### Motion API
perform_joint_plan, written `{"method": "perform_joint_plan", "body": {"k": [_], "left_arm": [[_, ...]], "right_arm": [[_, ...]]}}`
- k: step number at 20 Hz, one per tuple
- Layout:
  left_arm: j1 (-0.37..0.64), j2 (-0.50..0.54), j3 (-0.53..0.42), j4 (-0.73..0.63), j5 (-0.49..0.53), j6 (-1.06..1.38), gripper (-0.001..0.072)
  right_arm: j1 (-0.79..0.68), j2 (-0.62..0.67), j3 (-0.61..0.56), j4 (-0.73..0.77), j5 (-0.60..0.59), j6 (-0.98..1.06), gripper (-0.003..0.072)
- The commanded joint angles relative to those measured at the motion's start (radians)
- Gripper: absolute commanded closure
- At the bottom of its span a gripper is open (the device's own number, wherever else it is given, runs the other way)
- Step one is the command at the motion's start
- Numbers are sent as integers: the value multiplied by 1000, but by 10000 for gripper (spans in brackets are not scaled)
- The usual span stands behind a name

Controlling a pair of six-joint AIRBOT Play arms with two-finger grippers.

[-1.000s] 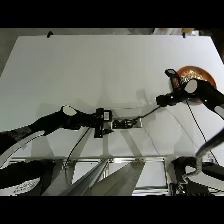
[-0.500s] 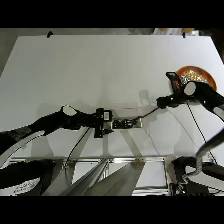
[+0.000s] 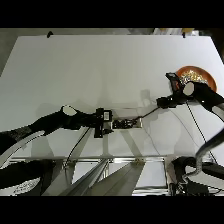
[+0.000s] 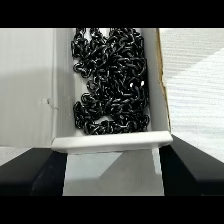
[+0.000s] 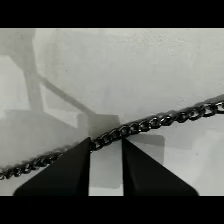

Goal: Fold the box and place the chain.

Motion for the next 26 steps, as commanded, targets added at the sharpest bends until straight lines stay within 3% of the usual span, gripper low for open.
{"method": "perform_joint_plan", "body": {"k": [1,2,13,26], "left_arm": [[0,0,0,0,0,0,567],[0,0,0,0,0,0,567],[-1,0,0,0,0,0,567],[0,0,0,0,0,0,567]], "right_arm": [[1,-4,-1,4,11,5,594],[1,2,-1,5,29,5,664],[1,399,-1,12,121,-11,667],[52,433,-1,89,198,-45,667]]}}
